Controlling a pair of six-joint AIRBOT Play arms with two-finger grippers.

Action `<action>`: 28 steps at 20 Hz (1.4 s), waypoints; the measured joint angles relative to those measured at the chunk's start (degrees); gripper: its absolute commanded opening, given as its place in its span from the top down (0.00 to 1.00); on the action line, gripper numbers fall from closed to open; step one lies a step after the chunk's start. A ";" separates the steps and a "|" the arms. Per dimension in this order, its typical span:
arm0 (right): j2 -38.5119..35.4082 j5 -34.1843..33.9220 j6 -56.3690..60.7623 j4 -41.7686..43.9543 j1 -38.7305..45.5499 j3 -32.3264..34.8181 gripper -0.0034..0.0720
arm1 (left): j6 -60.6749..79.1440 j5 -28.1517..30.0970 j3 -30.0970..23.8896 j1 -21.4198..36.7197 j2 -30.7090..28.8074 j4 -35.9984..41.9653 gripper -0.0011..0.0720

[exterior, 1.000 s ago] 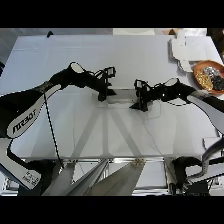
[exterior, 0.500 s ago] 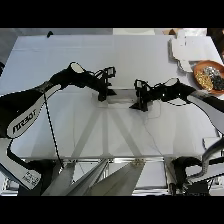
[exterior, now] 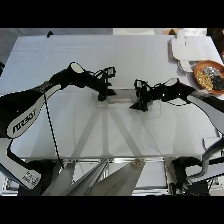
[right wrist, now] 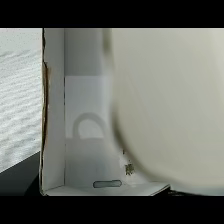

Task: Fold the box and place the chain.

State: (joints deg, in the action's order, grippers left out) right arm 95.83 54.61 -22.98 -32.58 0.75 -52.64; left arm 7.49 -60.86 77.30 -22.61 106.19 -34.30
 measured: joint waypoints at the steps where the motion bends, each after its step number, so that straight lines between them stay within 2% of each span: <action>1: 0.00 0.00 0.02 0.00 0.00 0.00 0.43 | -0.02 -0.07 0.00 0.00 0.00 0.00 0.95; 6: 0.00 0.00 0.00 0.00 0.00 0.00 0.43 | -0.13 -0.52 -0.02 -0.02 -0.02 -0.35 0.43; 7: 0.00 0.00 0.00 0.00 0.00 0.00 0.43 | -0.13 -0.50 -0.02 -0.02 -0.02 -0.48 0.38; 15: 0.00 0.02 0.04 0.02 0.00 0.02 0.43 | -0.24 -1.73 -0.02 1.90 -1.31 -0.20 0.38; 23: 0.00 0.02 0.02 0.02 0.00 0.00 0.43 | -5.66 -2.40 -0.02 7.26 -7.08 -3.48 0.39; 24: 0.00 0.02 0.02 0.02 0.00 0.00 0.43 | -6.21 -2.40 -0.02 7.78 -8.26 -4.09 0.43; 26: 0.00 0.02 0.02 0.02 0.00 0.00 0.43 | -8.02 -3.06 -0.02 8.44 -11.10 -5.51 0.80; 27: -0.02 0.02 0.02 0.02 0.00 0.00 0.43 | -9.38 -3.80 -0.02 8.61 -12.72 -6.58 0.92; 28: 0.00 0.02 0.02 0.02 0.00 0.00 0.43 | -10.84 -4.81 0.00 8.68 -14.21 -7.74 0.97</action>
State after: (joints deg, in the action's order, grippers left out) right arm 95.83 54.63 -22.96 -32.56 0.75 -52.64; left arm -3.36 -65.67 77.30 -13.93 91.98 -42.04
